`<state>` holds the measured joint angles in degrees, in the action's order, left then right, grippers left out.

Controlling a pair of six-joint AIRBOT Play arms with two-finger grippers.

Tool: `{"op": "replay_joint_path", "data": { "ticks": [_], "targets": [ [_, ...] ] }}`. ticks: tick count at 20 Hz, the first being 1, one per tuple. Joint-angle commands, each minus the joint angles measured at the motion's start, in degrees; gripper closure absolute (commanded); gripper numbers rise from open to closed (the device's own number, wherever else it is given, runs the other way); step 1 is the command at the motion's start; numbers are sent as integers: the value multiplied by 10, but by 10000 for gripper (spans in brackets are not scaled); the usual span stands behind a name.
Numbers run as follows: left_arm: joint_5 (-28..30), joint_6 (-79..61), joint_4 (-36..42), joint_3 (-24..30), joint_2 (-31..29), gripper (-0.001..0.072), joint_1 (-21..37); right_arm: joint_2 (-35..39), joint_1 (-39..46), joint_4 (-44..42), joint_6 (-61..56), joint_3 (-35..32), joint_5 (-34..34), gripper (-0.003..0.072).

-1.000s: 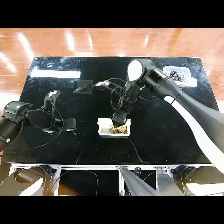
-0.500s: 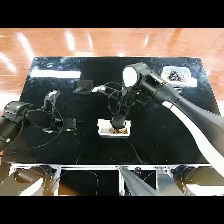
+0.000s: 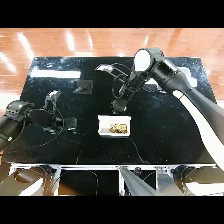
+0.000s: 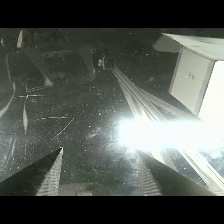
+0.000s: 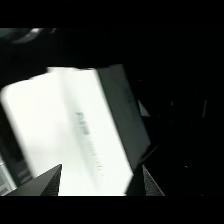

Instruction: Fold the box and place the chain.

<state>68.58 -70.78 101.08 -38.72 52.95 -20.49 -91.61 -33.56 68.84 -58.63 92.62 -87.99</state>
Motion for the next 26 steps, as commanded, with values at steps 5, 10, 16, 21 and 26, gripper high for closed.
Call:
{"op": "replay_joint_path", "data": {
  "ticks": [5,10,16,21,26],
  "targets": [
    [2,0,1,0,13,161,0,-30,-9,-37,4,-32,-35,87],
    [2,0,2,0,13,162,0,-29,-21,-31,4,-75,-37,88],
    [2,0,2,0,13,161,0,-27,-43,1,6,-75,-44,87],
    [-1,0,2,0,13,161,0,-1,-60,5,6,-75,-54,56],
    [0,0,2,0,13,161,0,-1,-66,58,6,-75,-29,60]
  ]
}}
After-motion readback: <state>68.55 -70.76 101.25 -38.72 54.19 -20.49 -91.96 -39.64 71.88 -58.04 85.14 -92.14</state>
